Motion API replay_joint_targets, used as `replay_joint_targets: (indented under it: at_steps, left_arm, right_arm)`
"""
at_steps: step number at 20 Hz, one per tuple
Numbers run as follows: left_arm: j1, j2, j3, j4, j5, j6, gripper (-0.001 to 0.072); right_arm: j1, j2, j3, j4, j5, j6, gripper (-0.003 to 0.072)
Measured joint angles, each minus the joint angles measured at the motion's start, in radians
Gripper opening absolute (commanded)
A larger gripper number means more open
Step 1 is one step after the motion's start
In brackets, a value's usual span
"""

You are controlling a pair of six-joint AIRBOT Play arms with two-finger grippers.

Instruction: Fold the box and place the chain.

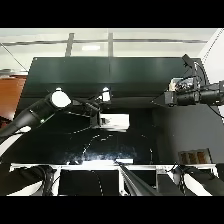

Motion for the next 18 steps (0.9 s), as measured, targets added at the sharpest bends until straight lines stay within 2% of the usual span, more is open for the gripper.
replay_joint_targets:
  at_steps: [6, 18]
  left_arm:
    - [-0.009, -0.063, 0.026, -0.023, -0.044, 0.047, 0.0713]
    - [-0.014, -0.128, 0.031, -0.028, -0.030, 0.071, 0.0713]
  right_arm:
    - [0.000, 0.000, 0.000, -0.003, -0.002, 0.003, 0.0029]
    - [0.000, 0.000, 0.000, -0.006, -0.019, 0.003, 0.0029]
